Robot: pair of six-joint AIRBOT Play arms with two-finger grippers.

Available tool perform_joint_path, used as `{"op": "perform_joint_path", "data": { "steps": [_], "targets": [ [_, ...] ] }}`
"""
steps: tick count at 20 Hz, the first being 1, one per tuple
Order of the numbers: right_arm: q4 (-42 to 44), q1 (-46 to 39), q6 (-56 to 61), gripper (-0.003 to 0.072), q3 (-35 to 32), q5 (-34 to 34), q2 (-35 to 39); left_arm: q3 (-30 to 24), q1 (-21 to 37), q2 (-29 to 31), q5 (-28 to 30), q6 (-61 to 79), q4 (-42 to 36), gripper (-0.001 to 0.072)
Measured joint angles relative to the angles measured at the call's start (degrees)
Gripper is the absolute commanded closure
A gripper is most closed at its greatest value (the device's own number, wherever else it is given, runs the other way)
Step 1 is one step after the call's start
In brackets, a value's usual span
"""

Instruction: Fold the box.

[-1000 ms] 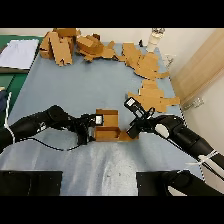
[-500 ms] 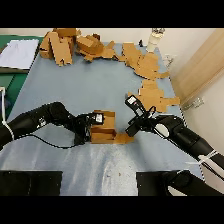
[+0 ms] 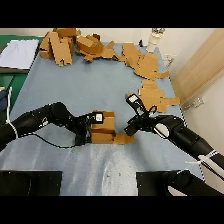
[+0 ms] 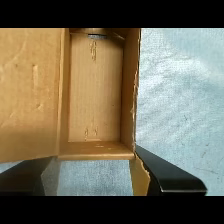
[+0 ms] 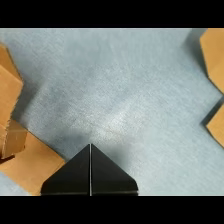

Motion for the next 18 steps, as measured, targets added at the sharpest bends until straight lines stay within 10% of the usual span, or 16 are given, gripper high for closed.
{"op": "perform_joint_path", "data": {
  "steps": [9,18],
  "targets": [
    [-4.63,-6.47,19.78,0.0687,-4.15,8.35,0.96,-0.04,0.00,-0.28,0.76,-0.02,0.22,0.0244],
    [20.96,-7.34,11.61,0.0687,-8.68,6.14,1.09,-0.04,0.00,-0.31,0.46,-0.02,0.26,0.0244]
  ]
}}
